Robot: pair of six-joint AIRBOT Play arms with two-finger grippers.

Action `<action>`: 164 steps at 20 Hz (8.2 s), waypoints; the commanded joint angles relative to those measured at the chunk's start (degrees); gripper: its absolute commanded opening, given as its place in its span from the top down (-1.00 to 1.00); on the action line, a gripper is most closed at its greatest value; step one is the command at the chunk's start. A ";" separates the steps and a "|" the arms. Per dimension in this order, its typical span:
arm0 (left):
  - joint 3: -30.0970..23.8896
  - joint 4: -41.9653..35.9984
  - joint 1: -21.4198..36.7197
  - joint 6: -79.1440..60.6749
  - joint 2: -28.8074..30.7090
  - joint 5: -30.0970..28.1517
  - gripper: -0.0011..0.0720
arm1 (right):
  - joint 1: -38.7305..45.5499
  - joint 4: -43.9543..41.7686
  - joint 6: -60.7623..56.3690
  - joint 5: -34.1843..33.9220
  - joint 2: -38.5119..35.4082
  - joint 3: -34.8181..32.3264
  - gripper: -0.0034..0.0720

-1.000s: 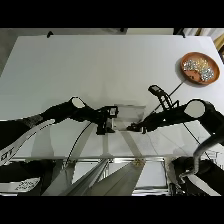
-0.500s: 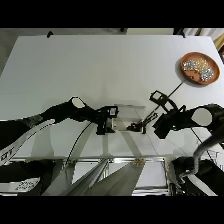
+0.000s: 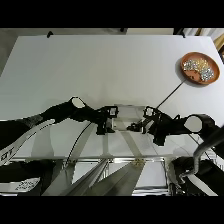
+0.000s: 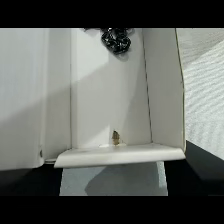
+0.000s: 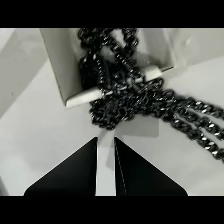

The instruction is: Fold the box and place the chain.

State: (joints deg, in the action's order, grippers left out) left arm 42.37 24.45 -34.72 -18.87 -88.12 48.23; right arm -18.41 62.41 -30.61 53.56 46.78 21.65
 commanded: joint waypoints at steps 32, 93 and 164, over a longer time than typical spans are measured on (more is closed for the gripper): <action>-0.02 0.00 0.00 -0.02 0.00 0.00 0.28 | -0.02 3.74 -8.59 -0.92 -17.42 0.96 0.86; -0.02 0.00 0.00 -0.02 0.00 0.00 0.28 | 8.68 2.78 -12.22 10.62 -10.73 9.68 0.63; -0.02 0.00 0.00 -0.02 0.00 0.00 0.28 | 6.62 -26.40 -9.35 -12.76 -39.15 7.04 0.87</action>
State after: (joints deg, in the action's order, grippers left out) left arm 42.37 24.45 -34.72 -18.87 -88.12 48.23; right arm -11.79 40.56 -40.58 42.61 7.70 28.62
